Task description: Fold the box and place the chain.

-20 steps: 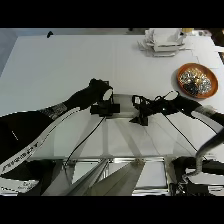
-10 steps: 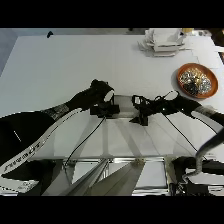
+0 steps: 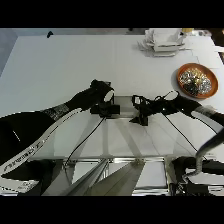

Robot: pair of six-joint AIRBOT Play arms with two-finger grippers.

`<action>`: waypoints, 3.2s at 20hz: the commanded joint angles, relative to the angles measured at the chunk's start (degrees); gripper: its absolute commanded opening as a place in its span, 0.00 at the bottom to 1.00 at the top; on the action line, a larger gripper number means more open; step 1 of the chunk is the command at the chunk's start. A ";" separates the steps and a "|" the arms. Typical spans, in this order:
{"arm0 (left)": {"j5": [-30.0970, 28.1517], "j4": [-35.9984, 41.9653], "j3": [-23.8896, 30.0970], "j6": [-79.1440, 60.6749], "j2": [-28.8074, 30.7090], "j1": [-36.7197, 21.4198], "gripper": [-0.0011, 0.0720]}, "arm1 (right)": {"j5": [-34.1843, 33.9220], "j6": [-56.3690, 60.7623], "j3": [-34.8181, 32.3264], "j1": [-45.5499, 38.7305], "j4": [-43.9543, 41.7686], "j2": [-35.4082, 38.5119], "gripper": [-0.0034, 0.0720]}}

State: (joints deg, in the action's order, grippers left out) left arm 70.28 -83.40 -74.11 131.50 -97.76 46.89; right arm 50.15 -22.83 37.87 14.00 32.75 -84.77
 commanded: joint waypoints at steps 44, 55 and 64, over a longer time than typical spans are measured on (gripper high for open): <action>-17.79 58.47 27.23 -160.12 6.45 -23.10 0.99 | 0.02 0.00 -0.02 0.04 -0.02 0.00 0.50; -15.96 59.76 27.23 -154.35 7.63 -23.45 0.99 | 0.02 0.00 -0.02 0.04 -0.02 0.00 0.50; -13.07 55.60 28.20 -149.02 10.10 -25.11 0.99 | 0.02 0.00 -0.02 0.04 -0.02 0.00 0.50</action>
State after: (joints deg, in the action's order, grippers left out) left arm 56.69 -25.56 -46.54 -19.49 -87.99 21.93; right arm 50.15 -22.94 37.87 14.00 32.73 -84.73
